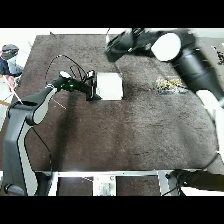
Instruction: Fold the box and place the chain.
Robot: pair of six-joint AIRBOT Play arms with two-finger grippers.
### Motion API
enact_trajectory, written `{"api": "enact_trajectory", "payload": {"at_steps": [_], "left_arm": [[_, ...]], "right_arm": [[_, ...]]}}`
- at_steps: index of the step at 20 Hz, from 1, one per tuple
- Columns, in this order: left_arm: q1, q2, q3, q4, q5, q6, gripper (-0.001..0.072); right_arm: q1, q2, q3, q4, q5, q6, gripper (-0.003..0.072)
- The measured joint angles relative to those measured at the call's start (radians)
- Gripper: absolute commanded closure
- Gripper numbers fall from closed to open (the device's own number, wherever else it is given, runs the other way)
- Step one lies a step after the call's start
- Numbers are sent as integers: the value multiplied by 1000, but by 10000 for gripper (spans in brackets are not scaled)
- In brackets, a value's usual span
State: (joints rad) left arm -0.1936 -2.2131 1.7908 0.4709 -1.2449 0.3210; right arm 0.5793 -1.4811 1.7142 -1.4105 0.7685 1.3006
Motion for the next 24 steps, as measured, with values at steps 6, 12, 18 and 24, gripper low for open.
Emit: {"api": "enact_trajectory", "payload": {"at_steps": [6, 12, 18, 24], "left_arm": [[0, 0, 0, 0, 0, 0, 470], [0, 0, 0, 0, 0, 0, 470], [0, 0, 0, 0, -1, 0, 470], [0, 0, 0, 0, -1, 0, 470]], "right_arm": [[23, -182, 0, 10, 21, 19, 369], [-51, -188, -8, -115, 130, 116, 369], [-261, 17, -287, -133, 149, 220, 369], [-485, 110, -611, -79, -47, 373, 369]]}}
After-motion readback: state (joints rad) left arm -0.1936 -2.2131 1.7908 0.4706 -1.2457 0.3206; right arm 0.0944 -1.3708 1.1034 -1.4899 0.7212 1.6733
